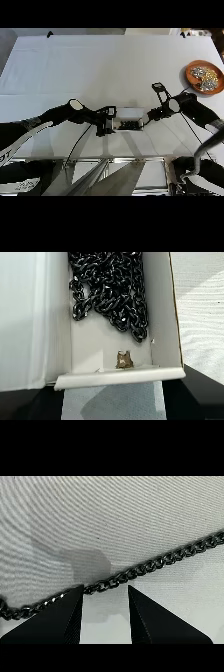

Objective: Fold the box and place the chain.

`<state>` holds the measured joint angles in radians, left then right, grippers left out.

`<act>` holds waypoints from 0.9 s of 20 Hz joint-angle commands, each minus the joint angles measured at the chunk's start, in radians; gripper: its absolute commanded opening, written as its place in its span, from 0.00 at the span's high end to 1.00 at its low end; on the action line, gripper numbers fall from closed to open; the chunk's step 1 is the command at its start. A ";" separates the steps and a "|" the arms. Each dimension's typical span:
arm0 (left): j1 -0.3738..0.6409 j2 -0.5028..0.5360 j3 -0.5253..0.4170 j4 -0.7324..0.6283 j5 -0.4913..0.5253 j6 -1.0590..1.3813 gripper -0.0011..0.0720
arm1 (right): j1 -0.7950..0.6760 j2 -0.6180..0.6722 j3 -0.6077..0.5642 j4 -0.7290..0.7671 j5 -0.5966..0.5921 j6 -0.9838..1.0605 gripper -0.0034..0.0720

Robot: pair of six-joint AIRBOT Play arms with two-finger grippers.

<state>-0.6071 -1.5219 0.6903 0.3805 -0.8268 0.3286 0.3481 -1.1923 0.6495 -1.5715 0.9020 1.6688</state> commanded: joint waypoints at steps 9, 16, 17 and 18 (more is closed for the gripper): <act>0.001 0.001 0.000 0.000 0.000 0.000 0.75 | 0.001 -0.005 -0.015 0.000 0.022 0.002 0.79; 0.001 0.001 0.000 0.000 0.000 0.000 0.75 | 0.001 0.019 -0.020 0.000 0.041 -0.024 0.93; 0.001 0.001 0.000 0.000 0.000 0.000 0.75 | 0.001 0.045 -0.020 0.001 0.060 -0.028 0.93; 0.001 0.001 0.000 0.000 0.000 0.000 0.75 | 0.001 0.084 -0.020 0.007 0.087 -0.046 0.93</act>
<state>-0.6071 -1.5219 0.6903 0.3809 -0.8268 0.3283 0.3481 -1.1610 0.6292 -1.5730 0.9478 1.6520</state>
